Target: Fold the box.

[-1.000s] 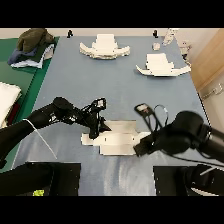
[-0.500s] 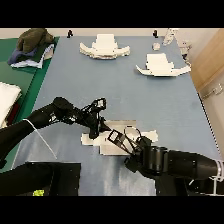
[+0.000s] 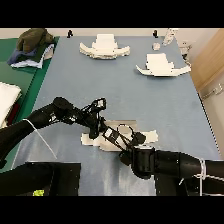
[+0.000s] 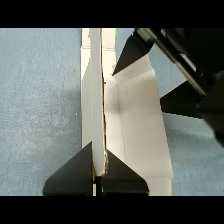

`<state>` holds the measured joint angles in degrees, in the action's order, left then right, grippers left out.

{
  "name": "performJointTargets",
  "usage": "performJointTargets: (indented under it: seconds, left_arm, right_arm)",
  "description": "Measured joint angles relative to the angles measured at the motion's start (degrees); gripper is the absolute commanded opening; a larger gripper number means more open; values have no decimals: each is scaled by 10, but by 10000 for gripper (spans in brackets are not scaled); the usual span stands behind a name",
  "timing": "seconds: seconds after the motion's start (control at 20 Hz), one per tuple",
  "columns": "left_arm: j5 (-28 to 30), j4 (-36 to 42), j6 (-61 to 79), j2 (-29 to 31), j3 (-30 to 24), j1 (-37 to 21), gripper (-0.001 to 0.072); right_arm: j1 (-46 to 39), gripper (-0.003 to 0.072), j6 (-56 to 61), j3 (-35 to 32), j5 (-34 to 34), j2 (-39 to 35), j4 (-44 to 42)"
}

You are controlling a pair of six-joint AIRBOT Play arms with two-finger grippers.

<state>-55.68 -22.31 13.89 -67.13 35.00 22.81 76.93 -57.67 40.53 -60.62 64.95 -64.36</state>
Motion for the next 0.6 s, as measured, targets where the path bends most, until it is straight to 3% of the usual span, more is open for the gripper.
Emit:
performJointTargets:
  seconds: [0.35, 0.6]
  left_arm:
    - [0, 0, 0, 0, 0, 0, 15]
    - [0, 0, 0, 0, 0, 0, 14]
  right_arm:
    - [-6, 718, 40, 8, -21, -23, 42]
    - [-49, 718, -23, 8, -18, -43, 29]
